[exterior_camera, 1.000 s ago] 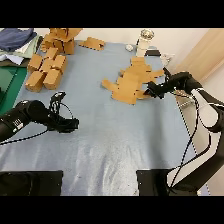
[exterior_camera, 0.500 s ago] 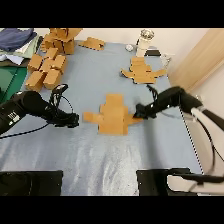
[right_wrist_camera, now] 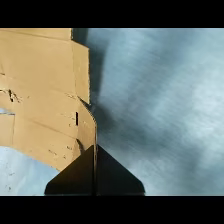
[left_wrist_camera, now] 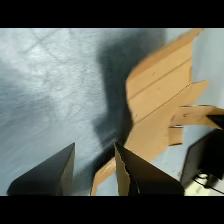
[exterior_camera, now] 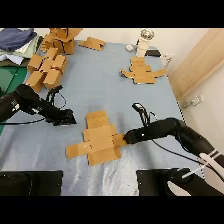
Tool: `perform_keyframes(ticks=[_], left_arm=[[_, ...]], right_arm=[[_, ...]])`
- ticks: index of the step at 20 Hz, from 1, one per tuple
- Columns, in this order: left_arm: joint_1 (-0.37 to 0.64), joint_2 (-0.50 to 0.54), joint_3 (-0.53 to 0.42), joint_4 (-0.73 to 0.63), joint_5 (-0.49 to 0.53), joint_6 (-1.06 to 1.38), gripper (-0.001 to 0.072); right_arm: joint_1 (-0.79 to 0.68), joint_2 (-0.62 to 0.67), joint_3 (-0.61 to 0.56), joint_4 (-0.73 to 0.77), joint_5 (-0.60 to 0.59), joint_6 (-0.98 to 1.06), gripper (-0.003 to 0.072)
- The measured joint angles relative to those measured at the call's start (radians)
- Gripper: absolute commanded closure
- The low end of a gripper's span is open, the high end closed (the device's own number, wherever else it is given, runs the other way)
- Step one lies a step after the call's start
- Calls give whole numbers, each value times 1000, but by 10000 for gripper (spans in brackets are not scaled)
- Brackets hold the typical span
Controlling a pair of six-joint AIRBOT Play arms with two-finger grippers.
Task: Fold the box.
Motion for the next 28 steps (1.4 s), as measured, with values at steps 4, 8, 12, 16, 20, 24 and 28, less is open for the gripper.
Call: perform_keyframes(ticks=[4,8,12,16,20,24,28], left_arm=[[23,-88,0,-116,-29,106,327],[16,-166,-1,-211,-45,204,327],[-11,-218,-1,-327,-76,317,489],[-22,-238,-1,-367,-88,378,698],[-23,-244,-1,-378,-90,450,697],[-24,-245,-1,-388,-84,592,699],[-47,-234,0,-407,-84,771,700]], right_arm=[[132,38,-27,-35,124,53,688],[195,34,-34,-57,185,88,688],[213,27,-36,-68,208,98,688],[218,25,-37,-73,212,103,685],[220,24,-37,-76,212,105,343],[218,25,-32,-93,203,121,237],[169,35,51,-259,143,241,238]])
